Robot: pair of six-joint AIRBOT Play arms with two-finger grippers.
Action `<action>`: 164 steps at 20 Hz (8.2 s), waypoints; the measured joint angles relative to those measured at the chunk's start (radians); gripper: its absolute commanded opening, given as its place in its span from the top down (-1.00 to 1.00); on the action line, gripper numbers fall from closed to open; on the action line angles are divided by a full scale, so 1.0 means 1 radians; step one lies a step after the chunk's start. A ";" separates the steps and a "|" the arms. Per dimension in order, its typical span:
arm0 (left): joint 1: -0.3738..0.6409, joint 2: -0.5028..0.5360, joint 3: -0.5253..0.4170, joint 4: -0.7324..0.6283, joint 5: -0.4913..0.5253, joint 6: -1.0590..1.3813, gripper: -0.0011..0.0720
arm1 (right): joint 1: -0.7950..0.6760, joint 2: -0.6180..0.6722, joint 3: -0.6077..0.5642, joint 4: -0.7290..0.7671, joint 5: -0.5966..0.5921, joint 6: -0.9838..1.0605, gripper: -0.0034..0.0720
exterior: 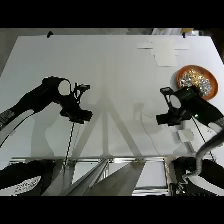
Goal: Fold the box and place the chain.
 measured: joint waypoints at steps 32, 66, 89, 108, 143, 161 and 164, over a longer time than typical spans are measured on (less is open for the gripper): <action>0.000 0.000 0.000 0.000 0.000 0.000 0.94 | -0.960 -0.213 0.179 -0.205 -0.098 -0.669 0.87; 0.002 -0.083 0.000 -0.615 0.323 0.998 -0.48 | -0.085 0.452 -0.284 0.515 -0.309 -0.436 0.87; 0.045 -0.256 0.000 -0.756 0.173 1.391 0.95 | -0.084 0.452 -0.284 0.537 -0.309 -0.436 0.87; -0.055 -0.208 0.003 -0.618 0.399 1.614 0.97 | -0.084 0.455 -0.231 0.605 -0.365 -0.623 -0.18; -0.130 -0.227 0.004 -0.554 0.486 1.769 0.96 | -0.084 0.455 -0.228 0.456 -0.425 -0.744 -0.17; -0.132 -0.226 0.003 -0.552 0.486 1.770 0.95 | 0.086 0.427 -0.229 0.608 -0.259 -1.404 0.87; -0.132 -0.226 0.004 -0.552 0.486 1.770 0.95 | 0.158 0.389 -0.236 0.561 -0.285 -1.462 0.85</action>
